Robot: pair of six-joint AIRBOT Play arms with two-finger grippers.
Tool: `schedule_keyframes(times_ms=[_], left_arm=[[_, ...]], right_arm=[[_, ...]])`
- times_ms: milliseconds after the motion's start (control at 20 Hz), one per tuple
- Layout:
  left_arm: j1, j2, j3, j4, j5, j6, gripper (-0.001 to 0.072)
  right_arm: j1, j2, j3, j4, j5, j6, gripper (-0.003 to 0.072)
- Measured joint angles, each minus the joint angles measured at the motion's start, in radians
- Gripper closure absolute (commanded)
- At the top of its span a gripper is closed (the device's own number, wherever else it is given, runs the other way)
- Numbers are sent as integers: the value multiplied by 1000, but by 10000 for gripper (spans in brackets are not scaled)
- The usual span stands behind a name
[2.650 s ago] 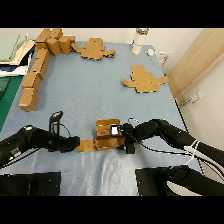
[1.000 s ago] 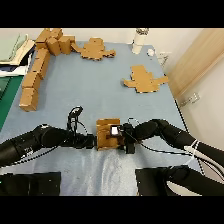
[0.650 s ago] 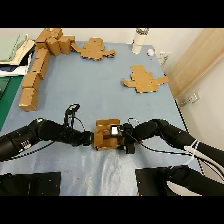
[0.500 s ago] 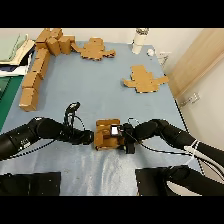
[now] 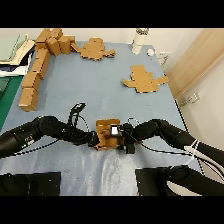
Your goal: Fold the box.
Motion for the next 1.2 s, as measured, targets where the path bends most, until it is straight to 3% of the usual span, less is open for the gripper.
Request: schedule_keyframes(times_ms=[350, 600, 900, 1200], left_arm=[[-11, -53, 0, -40, 63, 14, 136], [-17, -59, 14, -13, 54, -60, 137], [-124, -100, 127, 298, -31, -418, 148], [-229, -252, 302, 485, -158, -617, 149]], right_arm=[[0, 0, 0, 0, 0, 0, 124], [0, 0, 0, 0, 0, 0, 124], [0, 0, 0, 0, 0, 0, 124], [0, 0, 0, 0, 0, 0, 124]])
